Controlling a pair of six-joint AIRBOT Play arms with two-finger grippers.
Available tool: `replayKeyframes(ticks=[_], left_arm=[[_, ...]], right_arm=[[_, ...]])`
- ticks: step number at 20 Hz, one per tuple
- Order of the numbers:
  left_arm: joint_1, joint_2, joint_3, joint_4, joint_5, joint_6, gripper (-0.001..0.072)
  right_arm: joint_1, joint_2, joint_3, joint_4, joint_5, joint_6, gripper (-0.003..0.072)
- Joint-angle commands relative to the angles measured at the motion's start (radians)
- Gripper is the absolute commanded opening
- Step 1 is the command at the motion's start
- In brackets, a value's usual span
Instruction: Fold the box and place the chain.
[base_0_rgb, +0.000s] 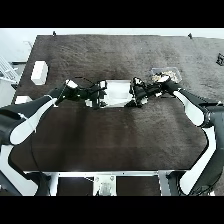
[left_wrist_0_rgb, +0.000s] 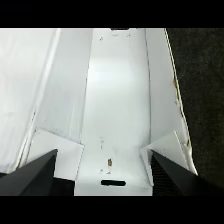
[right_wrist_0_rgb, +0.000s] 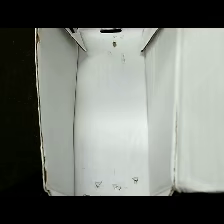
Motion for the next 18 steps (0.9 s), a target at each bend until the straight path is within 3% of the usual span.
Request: replayKeyframes(ticks=[1,8,10,11,14,15,16,18], left_arm=[[0.0,-0.004,0.0,-0.006,0.013,0.001,0.0678],[0.0,-0.005,0.0,-0.02,0.027,0.003,0.0677],[0.0,-0.005,0.0,-0.02,0.026,0.004,0.0567],[0.0,-0.005,0.0,-0.02,0.024,0.004,0.0471],[0.002,-0.003,0.0,-0.016,0.027,0.018,0.0463],[0.002,0.0,0.0,-0.005,0.027,0.019,0.0271],[0.002,0.007,0.0,-0.003,0.024,0.017,0.0139],[0.003,0.022,0.0,0.0,0.024,0.009,0.0107]], right_arm=[[0.001,-0.001,0.0,0.002,0.0,0.001,0.0517],[0.001,-0.001,0.0,0.002,0.0,0.0,0.0517],[0.001,-0.001,0.0,0.002,0.0,0.001,0.0517],[0.001,-0.001,0.0,0.002,0.0,0.001,0.0518],[0.001,-0.001,0.0,0.002,0.0,0.001,0.0517],[0.001,-0.001,0.0,0.002,0.0,0.001,0.0517],[0.001,-0.001,0.0,0.002,0.0,0.001,0.0517],[0.001,-0.001,0.0,0.002,0.0,0.001,0.0517]])
